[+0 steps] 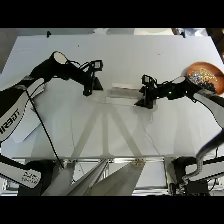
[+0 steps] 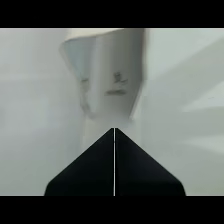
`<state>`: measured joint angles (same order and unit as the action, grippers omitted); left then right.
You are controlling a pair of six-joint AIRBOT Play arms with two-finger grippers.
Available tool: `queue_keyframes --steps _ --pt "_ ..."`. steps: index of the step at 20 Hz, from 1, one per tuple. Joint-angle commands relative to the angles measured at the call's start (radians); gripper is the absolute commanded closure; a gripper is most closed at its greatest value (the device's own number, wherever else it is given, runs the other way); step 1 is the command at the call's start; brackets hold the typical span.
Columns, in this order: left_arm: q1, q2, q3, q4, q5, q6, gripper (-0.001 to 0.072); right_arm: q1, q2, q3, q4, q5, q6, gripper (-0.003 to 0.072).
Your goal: Fold the box and place the chain.
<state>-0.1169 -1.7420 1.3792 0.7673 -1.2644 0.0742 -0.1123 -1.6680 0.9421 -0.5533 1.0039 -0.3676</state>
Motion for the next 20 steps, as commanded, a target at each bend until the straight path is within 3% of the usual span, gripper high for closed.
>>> queue_keyframes --steps 1,4,7,9,12,16,20 --pt "-0.049 0.018 0.0 -0.078 -0.116 -0.028 0.0697 0.001 -0.001 0.0 0.0 0.002 0.0 0.0352" --pt "-0.094 0.013 0.0 -0.241 -0.01 0.047 0.0696 0.001 -0.001 0.0 0.0 0.002 0.0 0.0352" --pt "-0.101 -0.012 0.0 -0.372 0.212 0.061 0.0696 0.001 -0.001 0.0 0.0 0.002 0.0 0.0352" --pt "-0.101 -0.057 0.0 -0.406 0.361 0.016 0.0696 0.001 -0.001 0.0 0.0 0.002 0.0 0.0352" --pt "-0.104 -0.14 0.0 -0.407 0.481 -0.13 0.0695 0.001 -0.001 0.0 0.0 0.002 0.0 0.0352" --pt "-0.103 -0.167 0.0 -0.395 0.423 -0.22 0.0694 0.001 -0.001 0.0 0.001 0.002 0.0 0.0352" --pt "-0.074 -0.086 0.0 -0.393 0.28 -0.208 0.0694 0.001 -0.001 0.0 0.0 0.002 0.0 0.0352"
